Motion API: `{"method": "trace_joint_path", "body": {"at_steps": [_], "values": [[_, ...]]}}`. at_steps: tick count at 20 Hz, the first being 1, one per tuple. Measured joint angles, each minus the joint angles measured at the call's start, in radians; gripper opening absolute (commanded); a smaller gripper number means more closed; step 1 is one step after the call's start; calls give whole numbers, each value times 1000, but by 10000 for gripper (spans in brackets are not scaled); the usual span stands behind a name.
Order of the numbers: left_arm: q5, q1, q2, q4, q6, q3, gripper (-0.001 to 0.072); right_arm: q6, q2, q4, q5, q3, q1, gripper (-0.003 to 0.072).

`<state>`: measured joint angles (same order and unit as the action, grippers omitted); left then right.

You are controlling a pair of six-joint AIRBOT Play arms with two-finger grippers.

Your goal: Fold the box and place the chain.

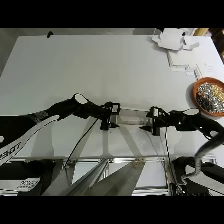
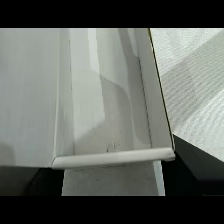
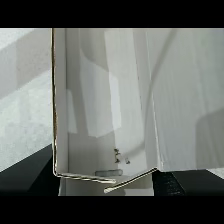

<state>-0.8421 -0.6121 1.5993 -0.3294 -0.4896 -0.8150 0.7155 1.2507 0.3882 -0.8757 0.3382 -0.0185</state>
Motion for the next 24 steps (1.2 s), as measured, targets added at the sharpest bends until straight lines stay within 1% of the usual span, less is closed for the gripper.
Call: {"method": "trace_joint_path", "body": {"at_steps": [18, 19, 20, 21, 23, 24], "values": [[0, 0, 0, 0, 0, 0, 432, 0, 0, 0, 0, 0, 0, 409], [0, 0, 0, 0, 0, 0, 432, 0, 0, 0, 0, 0, 0, 436], [0, 0, 0, 0, 0, 0, 432, 0, -1, 0, 0, 0, 0, 565], [1, 0, 0, 0, -1, 0, 432, -1, -4, 2, 1, 0, 3, 667], [2, -1, 0, 0, 0, 0, 432, -17, -25, 20, -3, -1, 25, 669], [2, -1, 0, 0, 0, 0, 432, -35, -45, 33, -18, -1, 43, 683]]}}
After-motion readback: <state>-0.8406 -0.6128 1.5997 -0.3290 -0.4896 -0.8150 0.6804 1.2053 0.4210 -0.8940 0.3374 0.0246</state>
